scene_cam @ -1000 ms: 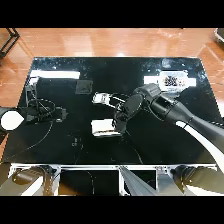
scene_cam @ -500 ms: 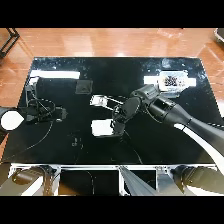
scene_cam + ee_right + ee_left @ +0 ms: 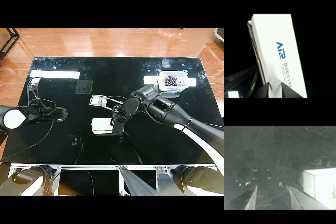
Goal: Fold the box and place the chain.
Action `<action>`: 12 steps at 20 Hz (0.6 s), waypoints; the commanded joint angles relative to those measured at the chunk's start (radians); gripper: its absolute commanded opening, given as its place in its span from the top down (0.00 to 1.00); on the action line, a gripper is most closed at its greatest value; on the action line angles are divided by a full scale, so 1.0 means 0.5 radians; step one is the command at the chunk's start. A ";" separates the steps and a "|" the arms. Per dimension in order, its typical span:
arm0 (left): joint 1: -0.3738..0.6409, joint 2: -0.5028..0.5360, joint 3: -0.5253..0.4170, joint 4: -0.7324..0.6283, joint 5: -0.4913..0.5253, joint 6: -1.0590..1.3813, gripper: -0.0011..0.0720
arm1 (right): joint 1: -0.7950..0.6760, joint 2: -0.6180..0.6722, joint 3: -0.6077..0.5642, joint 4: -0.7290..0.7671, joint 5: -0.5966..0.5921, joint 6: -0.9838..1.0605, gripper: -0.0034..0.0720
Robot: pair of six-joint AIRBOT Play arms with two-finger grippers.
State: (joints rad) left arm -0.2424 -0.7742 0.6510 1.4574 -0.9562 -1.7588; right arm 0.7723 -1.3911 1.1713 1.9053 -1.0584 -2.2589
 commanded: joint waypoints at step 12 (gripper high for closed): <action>0.001 -0.003 -0.001 -0.002 0.011 0.001 0.29 | 0.062 -0.071 -0.002 0.003 -0.016 0.053 0.72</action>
State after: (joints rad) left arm -0.2424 -0.7753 0.6510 1.4567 -0.9508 -1.7588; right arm 0.7933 -1.4109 1.1709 1.9015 -1.0618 -2.2444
